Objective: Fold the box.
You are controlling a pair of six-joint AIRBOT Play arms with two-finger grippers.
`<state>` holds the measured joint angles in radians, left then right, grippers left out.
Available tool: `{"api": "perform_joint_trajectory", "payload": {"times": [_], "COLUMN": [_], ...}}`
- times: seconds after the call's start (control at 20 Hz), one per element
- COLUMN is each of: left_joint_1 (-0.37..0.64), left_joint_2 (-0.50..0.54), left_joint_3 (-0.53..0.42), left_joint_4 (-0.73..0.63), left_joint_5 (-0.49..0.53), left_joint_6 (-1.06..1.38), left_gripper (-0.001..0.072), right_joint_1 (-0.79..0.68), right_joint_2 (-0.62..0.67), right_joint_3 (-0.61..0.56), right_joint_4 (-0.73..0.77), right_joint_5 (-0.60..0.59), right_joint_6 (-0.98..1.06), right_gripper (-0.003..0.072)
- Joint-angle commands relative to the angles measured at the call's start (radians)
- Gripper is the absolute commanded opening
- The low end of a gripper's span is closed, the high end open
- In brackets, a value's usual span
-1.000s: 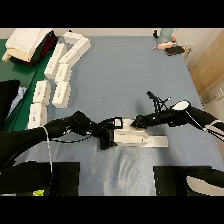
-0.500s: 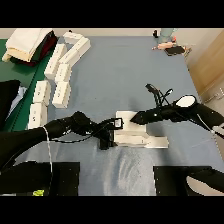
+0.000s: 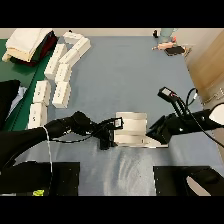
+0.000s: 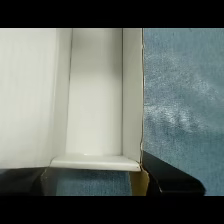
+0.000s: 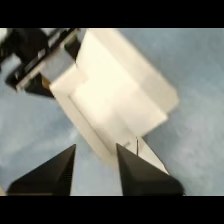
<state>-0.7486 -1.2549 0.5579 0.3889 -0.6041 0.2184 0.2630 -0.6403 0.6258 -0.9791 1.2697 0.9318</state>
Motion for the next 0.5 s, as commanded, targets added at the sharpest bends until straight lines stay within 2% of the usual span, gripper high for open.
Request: {"api": "perform_joint_trajectory", "payload": {"times": [0.0, 0.05, 0.1, 0.25, 0.45], "left_joint_1": [0.001, 0.001, 0.001, 0.001, 0.001], "left_joint_2": [0.0, 0.0, 0.0, 0.0, 0.0], "left_joint_3": [0.0, 0.0, 0.0, 0.0, 0.0], "left_joint_4": [0.0, 0.0, 0.0, 0.0, 0.0], "left_joint_5": [0.0, 0.001, 0.0, 0.0, 0.0], "left_joint_6": [0.0, 0.0, 0.001, 0.0, 0.0], "left_gripper": [0.0529, 0.0529, 0.0528, 0.0529, 0.0529], "right_joint_1": [0.001, 0.001, 0.002, 0.046, 0.155], "right_joint_2": [0.101, 0.1, 0.084, 0.006, -0.101], "right_joint_3": [-0.06, -0.089, -0.116, -0.169, -0.172], "right_joint_4": [-0.161, -0.177, -0.188, -0.225, -0.35], "right_joint_5": [0.089, 0.074, 0.052, -0.031, -0.217], "right_joint_6": [-0.048, -0.085, -0.135, -0.332, -0.392], "right_gripper": [0.0488, 0.052, 0.059, 0.0599, 0.0598]}}
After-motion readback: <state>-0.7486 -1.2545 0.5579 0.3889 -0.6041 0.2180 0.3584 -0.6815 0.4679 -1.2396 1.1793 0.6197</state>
